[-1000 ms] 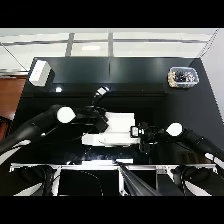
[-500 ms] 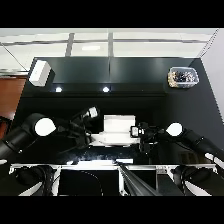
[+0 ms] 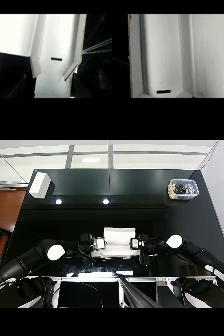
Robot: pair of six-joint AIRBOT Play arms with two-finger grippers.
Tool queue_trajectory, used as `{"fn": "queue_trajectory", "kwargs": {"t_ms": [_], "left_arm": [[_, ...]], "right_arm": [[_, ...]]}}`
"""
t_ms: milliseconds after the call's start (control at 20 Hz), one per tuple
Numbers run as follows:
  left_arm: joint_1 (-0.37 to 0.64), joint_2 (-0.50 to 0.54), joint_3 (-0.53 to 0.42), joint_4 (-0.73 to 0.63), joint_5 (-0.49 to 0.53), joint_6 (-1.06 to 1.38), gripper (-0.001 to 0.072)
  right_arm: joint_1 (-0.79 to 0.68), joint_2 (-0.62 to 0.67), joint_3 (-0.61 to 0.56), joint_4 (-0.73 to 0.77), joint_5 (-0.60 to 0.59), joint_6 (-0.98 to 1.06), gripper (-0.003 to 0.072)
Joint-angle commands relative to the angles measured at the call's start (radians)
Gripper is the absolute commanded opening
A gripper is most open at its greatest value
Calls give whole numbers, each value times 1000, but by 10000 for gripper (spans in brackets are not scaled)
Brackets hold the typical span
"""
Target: Fold the box and place the chain.
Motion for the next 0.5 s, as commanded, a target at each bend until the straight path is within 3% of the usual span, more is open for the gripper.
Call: {"fn": "queue_trajectory", "kwargs": {"t_ms": [0, 50, 100, 200, 250, 450], "left_arm": [[-27, -32, -6, -36, 50, 15, 705], [-28, -32, -6, -47, 46, 15, 681], [-27, -32, -6, -55, 46, 15, 600], [-28, -32, -6, -67, 48, 15, 334], [-28, -32, -5, -87, 48, 16, 272], [-48, -32, 0, -143, 47, 15, 255]], "right_arm": [[1, 1, 1, 0, 3, 0, 425], [1, 1, 1, 0, 3, 0, 424], [1, 1, 1, 0, 3, 0, 424], [1, 1, 1, 0, 3, 0, 424], [1, 1, 1, 0, 3, 0, 424], [1, 1, 1, 0, 3, 0, 425]]}}
